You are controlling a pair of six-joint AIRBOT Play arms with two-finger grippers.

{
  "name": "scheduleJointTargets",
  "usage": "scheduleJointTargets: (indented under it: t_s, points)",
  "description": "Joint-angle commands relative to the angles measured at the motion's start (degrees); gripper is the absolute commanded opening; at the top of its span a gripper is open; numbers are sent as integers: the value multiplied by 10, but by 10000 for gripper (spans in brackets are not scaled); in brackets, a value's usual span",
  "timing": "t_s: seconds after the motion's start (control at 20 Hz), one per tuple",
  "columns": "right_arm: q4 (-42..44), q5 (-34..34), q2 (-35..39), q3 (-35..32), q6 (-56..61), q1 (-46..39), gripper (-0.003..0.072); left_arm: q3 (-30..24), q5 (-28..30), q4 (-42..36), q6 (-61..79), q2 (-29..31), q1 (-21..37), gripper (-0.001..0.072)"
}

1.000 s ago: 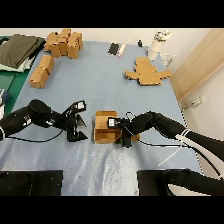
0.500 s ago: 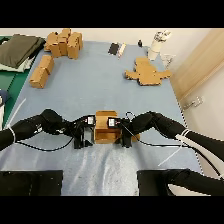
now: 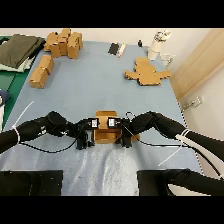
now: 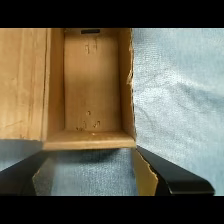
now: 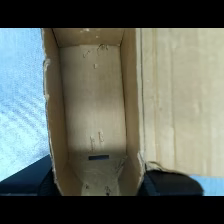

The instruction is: Fold the box.

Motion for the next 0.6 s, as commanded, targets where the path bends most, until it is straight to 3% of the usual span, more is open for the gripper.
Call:
scheduleJointTargets:
  t_s: [0.0, 0.55]
  points:
    - [0, 0, 0, 1, 0, 0, 522, 1, 19, -26, 7, -1, -8, 709]
    - [0, 0, 0, 1, 0, 0, 522, 2, 14, -59, 45, -6, -17, 708]
